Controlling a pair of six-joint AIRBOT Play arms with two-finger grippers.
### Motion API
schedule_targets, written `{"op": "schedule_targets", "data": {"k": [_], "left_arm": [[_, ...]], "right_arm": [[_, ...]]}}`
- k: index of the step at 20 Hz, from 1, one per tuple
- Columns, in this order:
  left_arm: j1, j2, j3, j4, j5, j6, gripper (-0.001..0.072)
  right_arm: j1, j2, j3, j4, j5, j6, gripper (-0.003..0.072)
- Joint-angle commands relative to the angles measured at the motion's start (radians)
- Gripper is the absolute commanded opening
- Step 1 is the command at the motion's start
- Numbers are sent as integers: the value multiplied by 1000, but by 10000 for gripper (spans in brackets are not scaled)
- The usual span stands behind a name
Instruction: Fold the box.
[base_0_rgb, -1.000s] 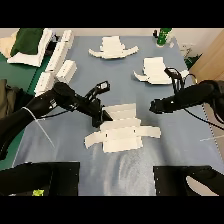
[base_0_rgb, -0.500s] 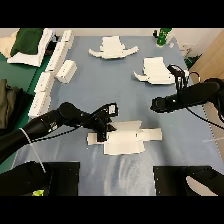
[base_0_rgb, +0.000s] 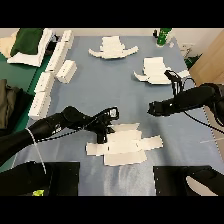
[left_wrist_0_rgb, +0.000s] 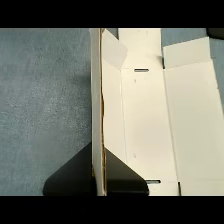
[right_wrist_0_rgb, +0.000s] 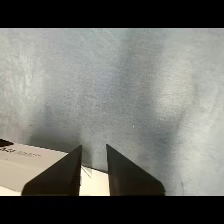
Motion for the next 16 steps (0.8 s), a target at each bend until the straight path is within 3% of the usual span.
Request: {"op": "schedule_targets", "data": {"k": [1,3,6,11,14,16], "left_arm": [[0,26,0,1,46,38,14],[0,79,0,1,90,63,15],[-13,146,-12,1,32,64,12],[-96,169,-96,0,209,117,11],[-160,171,-165,-1,366,116,11],[-188,171,-182,-7,398,113,11]], "right_arm": [[1,0,-3,13,0,0,227],[1,1,-3,16,0,1,227],[1,0,-3,26,1,1,224],[1,1,-3,60,4,1,224],[1,0,-3,71,6,1,223],[1,0,-3,71,8,1,223]]}}
